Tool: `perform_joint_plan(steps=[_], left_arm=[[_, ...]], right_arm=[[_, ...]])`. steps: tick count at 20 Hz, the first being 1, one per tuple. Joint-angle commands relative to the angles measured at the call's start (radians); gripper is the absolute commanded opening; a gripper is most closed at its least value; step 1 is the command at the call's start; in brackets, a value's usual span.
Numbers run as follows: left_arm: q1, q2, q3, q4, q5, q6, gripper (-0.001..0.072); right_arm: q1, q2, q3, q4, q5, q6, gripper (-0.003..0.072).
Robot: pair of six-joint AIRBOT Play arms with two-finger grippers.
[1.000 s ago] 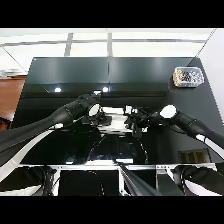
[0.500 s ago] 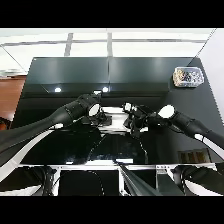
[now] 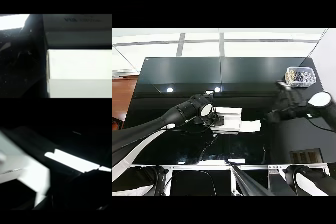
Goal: Fold the box and place the chain.
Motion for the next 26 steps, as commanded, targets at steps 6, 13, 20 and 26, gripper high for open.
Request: perform_joint_plan(steps=[6,13,20,26], left_arm=[[0.001,0.0,0.0,0.0,0.0,0.001,0.0029],[0.0,0.0,0.0,0.0,-0.002,0.001,0.0029],[0.0,0.0,0.0,0.0,-0.001,0.001,0.0029],[0.0,0.0,0.0,0.0,0.0,0.001,0.0029]], right_arm=[[0.012,-0.19,-0.18,0.267,-0.05,0.104,0.0014],[0.179,-0.245,-0.093,0.475,-0.058,-0.125,0.0017],[0.197,-0.245,0.025,0.432,0.103,-0.109,0.0601],[0.307,-0.245,0.06,0.421,0.011,-0.006,0.0463]])
